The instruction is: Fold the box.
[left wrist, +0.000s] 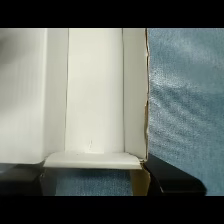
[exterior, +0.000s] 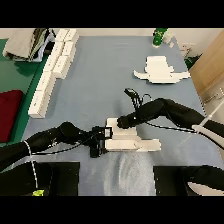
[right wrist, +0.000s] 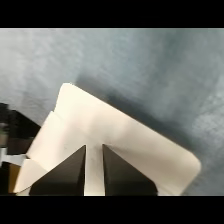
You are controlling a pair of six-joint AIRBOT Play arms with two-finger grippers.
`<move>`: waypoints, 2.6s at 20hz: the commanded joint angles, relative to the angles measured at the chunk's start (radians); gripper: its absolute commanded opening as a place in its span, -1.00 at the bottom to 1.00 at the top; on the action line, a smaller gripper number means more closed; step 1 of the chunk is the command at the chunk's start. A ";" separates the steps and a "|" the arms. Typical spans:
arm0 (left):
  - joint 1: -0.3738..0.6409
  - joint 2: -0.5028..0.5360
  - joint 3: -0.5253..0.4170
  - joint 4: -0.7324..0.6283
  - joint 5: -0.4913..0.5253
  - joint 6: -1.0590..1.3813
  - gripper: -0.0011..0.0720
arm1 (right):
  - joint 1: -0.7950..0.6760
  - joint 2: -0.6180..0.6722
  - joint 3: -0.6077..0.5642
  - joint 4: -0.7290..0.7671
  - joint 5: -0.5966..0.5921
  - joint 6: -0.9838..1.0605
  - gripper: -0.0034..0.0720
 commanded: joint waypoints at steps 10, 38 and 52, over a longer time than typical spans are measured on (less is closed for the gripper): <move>0.000 0.001 0.000 0.000 0.000 -0.001 0.68 | 0.001 0.532 -0.129 -0.337 -0.500 -0.318 -0.50; 0.000 0.001 0.000 0.000 0.000 -0.001 0.68 | 0.144 0.384 -0.327 -0.313 -0.047 -0.735 -0.68; 0.000 0.001 0.000 0.000 0.000 -0.001 0.68 | 0.144 0.361 -0.327 -0.309 -0.029 -0.760 0.52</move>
